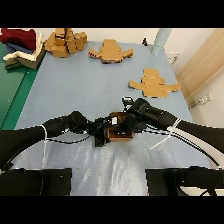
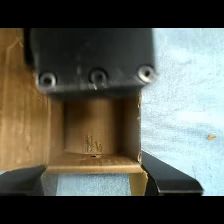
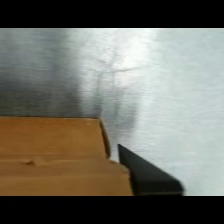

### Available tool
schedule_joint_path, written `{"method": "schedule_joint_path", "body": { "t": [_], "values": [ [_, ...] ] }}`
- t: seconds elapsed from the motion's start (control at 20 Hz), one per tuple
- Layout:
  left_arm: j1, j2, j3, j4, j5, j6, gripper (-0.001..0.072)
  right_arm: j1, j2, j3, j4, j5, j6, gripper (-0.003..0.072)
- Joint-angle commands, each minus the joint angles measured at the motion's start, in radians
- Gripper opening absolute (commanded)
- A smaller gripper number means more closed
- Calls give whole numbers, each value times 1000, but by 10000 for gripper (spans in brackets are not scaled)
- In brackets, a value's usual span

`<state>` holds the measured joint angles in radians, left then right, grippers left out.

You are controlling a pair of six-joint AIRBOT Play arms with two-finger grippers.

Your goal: Fold the box.

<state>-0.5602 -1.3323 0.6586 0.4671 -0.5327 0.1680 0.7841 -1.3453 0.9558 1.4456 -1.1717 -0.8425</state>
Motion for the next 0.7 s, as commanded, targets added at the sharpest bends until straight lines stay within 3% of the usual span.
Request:
{"method": "schedule_joint_path", "body": {
  "t": [0.0, 0.05, 0.15, 0.3, 0.35, 0.4, 0.65],
  "values": [
    [0, 0, 1, 0, 0, 0, 474, 3, -18, 6, -43, -42, 50, 272],
    [1, 0, 1, 0, 0, 0, 474, 3, -19, 6, -43, -42, 50, 142],
    [0, 0, 1, 0, 0, 0, 474, 4, -19, 6, -42, -42, 50, 28],
    [0, 0, 1, 0, 0, 0, 474, 4, -19, 6, -31, -42, 49, 5],
    [1, 0, 1, 0, 0, 0, 474, 4, -18, 6, -28, -42, 49, 179],
    [0, 0, 1, 0, 0, 0, 474, 4, -18, 7, -24, -42, 49, 422],
    [1, 0, 1, 0, 0, 0, 474, 6, 24, 7, -4, -69, 45, 435]
  ]
}}
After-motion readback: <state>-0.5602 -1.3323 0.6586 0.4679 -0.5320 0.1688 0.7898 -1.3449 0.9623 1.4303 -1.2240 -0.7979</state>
